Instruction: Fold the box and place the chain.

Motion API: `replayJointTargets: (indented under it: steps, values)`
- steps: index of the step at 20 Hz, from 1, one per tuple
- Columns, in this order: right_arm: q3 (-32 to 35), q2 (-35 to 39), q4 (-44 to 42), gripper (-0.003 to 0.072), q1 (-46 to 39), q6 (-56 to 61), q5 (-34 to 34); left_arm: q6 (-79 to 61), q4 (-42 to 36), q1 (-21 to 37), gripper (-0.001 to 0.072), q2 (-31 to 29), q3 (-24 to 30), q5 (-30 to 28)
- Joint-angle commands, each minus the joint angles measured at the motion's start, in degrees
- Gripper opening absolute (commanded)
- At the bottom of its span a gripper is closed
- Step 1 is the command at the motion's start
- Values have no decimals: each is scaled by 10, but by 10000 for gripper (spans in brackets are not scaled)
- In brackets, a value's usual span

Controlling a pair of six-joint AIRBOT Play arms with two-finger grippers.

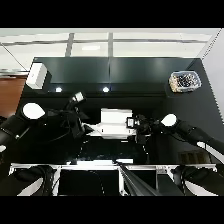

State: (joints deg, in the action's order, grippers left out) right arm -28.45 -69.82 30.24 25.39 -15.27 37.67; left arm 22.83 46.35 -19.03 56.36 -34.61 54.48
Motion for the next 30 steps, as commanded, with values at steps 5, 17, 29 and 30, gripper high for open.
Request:
replayJointTargets:
  steps: [5, 17, 29, 30]
  values:
    - [0, 0, 0, 235, 0, 0, 0, -139, 37, -59, 698, 58, 13, -112]
    - [0, 0, 0, 235, 0, 0, 0, -139, -53, -113, 198, 114, 13, -123]
    - [0, 0, 0, 235, 0, 0, 0, -210, -163, -127, 120, 155, 13, -127]
    - [0, 0, 0, 235, 0, 0, 0, -210, -161, -127, 121, 155, 13, -127]
